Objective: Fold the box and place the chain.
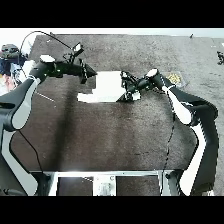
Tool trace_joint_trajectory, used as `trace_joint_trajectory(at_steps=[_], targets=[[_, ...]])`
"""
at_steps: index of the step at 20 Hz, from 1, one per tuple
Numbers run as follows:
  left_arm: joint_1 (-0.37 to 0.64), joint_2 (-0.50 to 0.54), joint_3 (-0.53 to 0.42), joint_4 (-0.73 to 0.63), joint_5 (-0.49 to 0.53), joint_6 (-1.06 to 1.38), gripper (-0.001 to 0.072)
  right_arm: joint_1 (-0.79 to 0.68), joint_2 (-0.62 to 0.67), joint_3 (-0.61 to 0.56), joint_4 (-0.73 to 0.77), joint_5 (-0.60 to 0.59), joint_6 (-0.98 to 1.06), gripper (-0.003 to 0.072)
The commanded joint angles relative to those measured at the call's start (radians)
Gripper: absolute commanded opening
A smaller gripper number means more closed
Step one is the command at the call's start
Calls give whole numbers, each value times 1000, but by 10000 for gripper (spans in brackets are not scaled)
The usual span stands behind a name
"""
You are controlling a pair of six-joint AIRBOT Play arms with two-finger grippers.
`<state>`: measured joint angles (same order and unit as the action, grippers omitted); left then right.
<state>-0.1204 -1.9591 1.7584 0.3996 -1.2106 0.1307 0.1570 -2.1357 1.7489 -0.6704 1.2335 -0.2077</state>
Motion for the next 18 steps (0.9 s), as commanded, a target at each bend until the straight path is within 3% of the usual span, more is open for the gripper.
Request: trace_joint_trajectory(at_steps=[1,2,3,5,7,18], targets=[[3,19,12,187,-154,8,397,1,-1,0,1,0,2,532],[-6,18,7,274,-146,-8,518,0,-1,1,1,0,2,532],[-14,18,-4,337,-134,-8,517,0,-1,1,1,0,2,532],[-26,17,-43,418,-74,-1,669,0,-1,0,1,0,2,532],[-27,17,-82,438,-24,32,714,0,-1,1,1,0,2,532],[-95,6,-158,430,108,46,710,1,-1,0,1,0,2,532]])
